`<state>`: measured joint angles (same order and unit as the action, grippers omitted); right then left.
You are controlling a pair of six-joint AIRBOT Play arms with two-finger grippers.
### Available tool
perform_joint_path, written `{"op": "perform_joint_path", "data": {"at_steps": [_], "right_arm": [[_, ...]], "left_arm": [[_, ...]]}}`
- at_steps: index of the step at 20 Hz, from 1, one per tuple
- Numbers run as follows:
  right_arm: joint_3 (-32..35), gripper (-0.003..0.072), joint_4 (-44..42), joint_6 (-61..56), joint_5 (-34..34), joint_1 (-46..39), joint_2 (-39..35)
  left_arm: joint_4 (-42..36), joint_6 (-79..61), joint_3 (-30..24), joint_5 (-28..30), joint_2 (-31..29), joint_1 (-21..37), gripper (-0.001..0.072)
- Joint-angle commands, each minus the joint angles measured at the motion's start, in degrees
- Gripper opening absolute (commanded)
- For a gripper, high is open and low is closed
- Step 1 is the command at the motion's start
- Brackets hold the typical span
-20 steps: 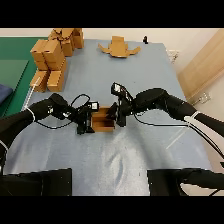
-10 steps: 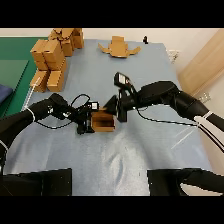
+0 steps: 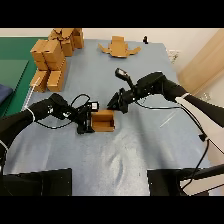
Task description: Fold the box.
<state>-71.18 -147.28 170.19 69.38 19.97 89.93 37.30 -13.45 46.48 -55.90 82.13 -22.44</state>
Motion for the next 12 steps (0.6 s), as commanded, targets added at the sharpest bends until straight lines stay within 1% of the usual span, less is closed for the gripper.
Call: {"op": "perform_joint_path", "data": {"at_steps": [1,4,8,10,12], "right_arm": [[-2.1,0.0232,5.3,0.1,7.9,1.9,2.6],[-1.7,0.0232,5.9,-3.3,8.0,3.4,1.1],[2.5,0.0229,5.9,-3.3,6.7,3.5,-2.6],[6.5,0.0227,5.7,-4.3,3.8,3.5,-5.2],[11.1,0.0227,4.3,-4.0,-1.9,3.5,-7.8]], "left_arm": [[0.2,0.0,0.0,0.0,0.0,0.0,0.0143],[0.2,0.0,0.0,0.0,0.0,0.0,0.0143],[0.2,0.0,0.0,0.4,0.0,0.0,0.0143],[0.2,0.0,0.0,0.5,0.0,0.0,0.0143],[0.2,0.0,0.0,0.4,0.0,0.0,0.0143]]}}
